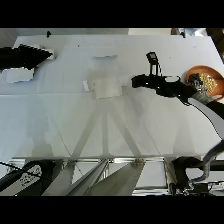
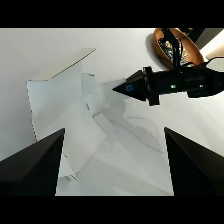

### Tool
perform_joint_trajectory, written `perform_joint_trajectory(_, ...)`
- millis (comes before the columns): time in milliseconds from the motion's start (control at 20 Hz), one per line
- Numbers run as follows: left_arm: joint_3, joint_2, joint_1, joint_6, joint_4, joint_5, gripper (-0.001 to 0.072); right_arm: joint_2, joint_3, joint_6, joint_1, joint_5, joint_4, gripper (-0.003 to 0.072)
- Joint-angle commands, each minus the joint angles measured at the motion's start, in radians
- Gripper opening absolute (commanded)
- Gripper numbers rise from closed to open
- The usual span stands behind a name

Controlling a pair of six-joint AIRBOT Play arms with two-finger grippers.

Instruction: Fold the box and place the chain.

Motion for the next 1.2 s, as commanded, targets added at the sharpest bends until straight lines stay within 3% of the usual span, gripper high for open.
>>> perform_joint_trajectory(0, 0.000, 0.000, 0.000, 0.000, 0.000, 0.000, 0.0705, 0.012, 0.000, -0.002, 0.001, -0.029, 0.000, 0.0018)
perform_joint_trajectory(1150, 0.000, 0.006, 0.003, 0.000, -0.043, 0.008, 0.0705, 0.013, 0.000, -0.002, 0.001, 0.010, 0.000, 0.0019)
